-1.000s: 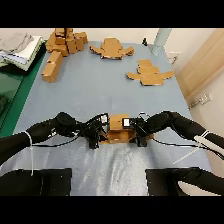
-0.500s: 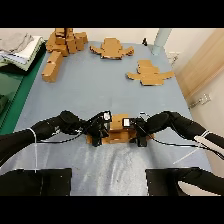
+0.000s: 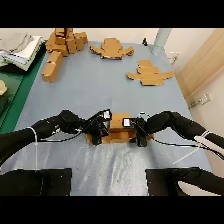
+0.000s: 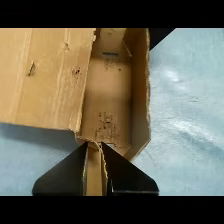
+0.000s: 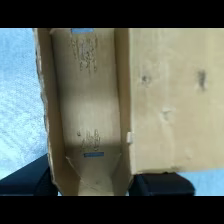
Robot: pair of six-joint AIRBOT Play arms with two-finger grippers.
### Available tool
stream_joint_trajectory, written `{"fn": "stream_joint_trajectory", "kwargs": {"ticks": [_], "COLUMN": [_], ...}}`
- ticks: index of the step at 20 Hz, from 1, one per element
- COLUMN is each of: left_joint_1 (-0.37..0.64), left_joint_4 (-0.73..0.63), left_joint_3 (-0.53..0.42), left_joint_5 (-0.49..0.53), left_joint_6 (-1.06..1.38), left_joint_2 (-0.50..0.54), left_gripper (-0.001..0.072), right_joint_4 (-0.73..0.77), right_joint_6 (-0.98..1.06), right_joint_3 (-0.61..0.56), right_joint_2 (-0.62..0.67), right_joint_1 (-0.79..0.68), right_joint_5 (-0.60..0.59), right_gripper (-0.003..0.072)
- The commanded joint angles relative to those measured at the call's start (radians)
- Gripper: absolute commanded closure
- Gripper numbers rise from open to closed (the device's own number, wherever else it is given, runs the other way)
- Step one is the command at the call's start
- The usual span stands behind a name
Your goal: Fold the box.
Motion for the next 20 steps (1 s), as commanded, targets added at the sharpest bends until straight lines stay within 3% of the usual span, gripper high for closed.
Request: {"fn": "stream_joint_trajectory", "kwargs": {"ticks": [1,3,4,10,13,15,20], "left_joint_1": [0.034,0.045,0.047,0.047,0.032,0.015,-0.02], "left_joint_4": [0.135,0.164,0.164,0.222,0.198,0.166,0.144], "left_joint_3": [0.001,0.001,0.001,0.0,0.001,0.001,0.001], "left_joint_5": [0.022,-0.001,-0.026,-0.166,-0.153,-0.13,-0.097], "left_joint_6": [-0.059,-0.102,-0.101,-0.101,-0.101,-0.101,-0.101], "left_joint_2": [0.031,0.046,0.05,0.051,0.051,0.051,0.05], "left_gripper": [0.0565,0.0168,0.0143,0.0143,0.0145,0.0242,0.0243], "right_joint_4": [-0.001,-0.001,-0.001,-0.001,-0.001,-0.001,-0.001], "right_joint_6": [0.0,-0.001,0.0,0.0,0.0,-0.001,-0.001], "right_joint_3": [0.0,0.0,0.0,0.0,0.0,0.0,0.0], "right_joint_2": [0.001,0.001,0.001,0.001,0.001,0.001,0.001], "right_joint_1": [0.0,0.0,0.0,0.0,0.0,0.0,0.0], "right_joint_5": [-0.002,-0.002,-0.002,-0.002,-0.002,-0.002,-0.002], "right_gripper": [0.0164,0.0164,0.0164,0.0164,0.0164,0.0164,0.0164]}}
